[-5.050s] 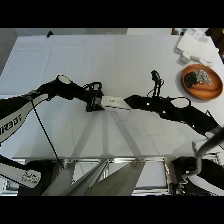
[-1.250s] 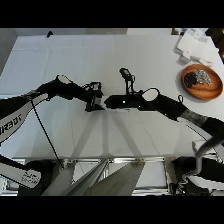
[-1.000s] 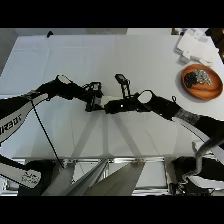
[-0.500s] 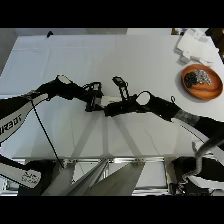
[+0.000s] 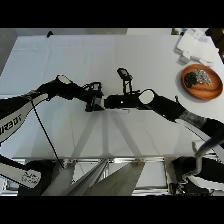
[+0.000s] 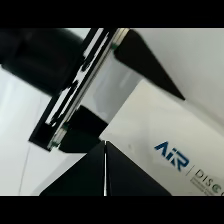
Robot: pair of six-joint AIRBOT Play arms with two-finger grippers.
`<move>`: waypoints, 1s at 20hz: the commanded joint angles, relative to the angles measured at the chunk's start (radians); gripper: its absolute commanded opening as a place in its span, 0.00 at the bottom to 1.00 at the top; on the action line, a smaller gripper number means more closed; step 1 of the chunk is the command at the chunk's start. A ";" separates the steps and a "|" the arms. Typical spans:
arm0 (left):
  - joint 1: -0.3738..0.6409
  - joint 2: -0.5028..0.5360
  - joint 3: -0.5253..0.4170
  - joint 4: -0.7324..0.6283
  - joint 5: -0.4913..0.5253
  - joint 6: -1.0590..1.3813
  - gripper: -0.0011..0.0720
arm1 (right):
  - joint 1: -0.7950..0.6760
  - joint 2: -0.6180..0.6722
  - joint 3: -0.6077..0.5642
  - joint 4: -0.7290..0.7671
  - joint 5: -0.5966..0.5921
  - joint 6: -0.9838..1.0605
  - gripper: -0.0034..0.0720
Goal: Fold the box and place the chain.
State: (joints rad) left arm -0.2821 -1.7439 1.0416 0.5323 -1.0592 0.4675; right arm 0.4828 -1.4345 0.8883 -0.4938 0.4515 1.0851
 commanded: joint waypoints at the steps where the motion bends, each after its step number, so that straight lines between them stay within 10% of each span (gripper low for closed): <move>1: 0.000 0.001 0.000 0.000 0.001 0.000 0.39 | -0.001 -0.061 0.026 0.021 -0.020 0.014 0.04; 20: 0.000 0.001 0.000 0.000 0.000 0.000 0.39 | 0.021 0.044 0.031 -0.110 -0.087 0.017 0.05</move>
State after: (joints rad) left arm -0.2817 -1.7439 1.0420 0.5228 -1.0451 0.4595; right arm 0.5148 -1.4479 0.9173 -0.5835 0.4759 1.1030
